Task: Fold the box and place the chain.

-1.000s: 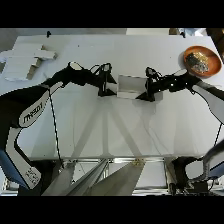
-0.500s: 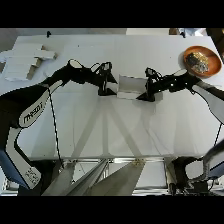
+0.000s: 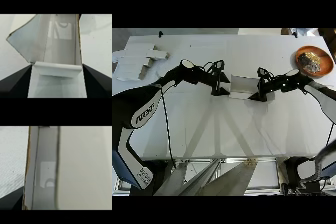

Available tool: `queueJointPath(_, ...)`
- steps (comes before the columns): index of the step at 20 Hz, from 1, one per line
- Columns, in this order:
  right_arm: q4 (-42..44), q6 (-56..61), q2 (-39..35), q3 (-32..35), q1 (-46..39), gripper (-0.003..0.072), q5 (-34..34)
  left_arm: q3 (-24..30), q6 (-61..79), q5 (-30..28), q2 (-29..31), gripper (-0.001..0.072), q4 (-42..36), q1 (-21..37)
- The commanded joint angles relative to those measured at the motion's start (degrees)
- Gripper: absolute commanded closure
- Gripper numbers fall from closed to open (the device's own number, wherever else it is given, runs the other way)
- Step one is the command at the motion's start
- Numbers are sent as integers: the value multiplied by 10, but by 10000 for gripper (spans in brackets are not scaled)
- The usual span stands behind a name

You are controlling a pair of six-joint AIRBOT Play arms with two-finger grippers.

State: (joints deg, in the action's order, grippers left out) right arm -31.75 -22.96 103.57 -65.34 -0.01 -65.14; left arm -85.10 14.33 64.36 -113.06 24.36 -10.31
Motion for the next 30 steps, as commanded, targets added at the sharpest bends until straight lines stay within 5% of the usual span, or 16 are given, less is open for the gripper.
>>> queueJointPath(1,0,0,0,0,0,165,0,0,-2,-5,-3,11,-3,-9)
queueJointPath(17,0,0,0,0,0,165,0,0,-47,-53,-16,24,48,-43)
queueJointPath(19,0,0,0,0,0,165,0,0,-48,-55,-16,90,53,-45)
queueJointPath(22,0,0,0,0,0,165,0,0,-48,-54,-16,95,55,-46)
queueJointPath(24,0,0,0,0,0,165,0,0,-47,-54,-16,224,55,-46)
queueJointPath(26,0,0,0,0,0,165,0,0,-47,-54,-16,240,55,-46)
queueJointPath(28,0,0,0,0,0,165,0,0,-47,-54,-16,358,55,-46)
queueJointPath(30,0,0,0,0,0,165,0,0,-47,-54,-16,359,55,-46)
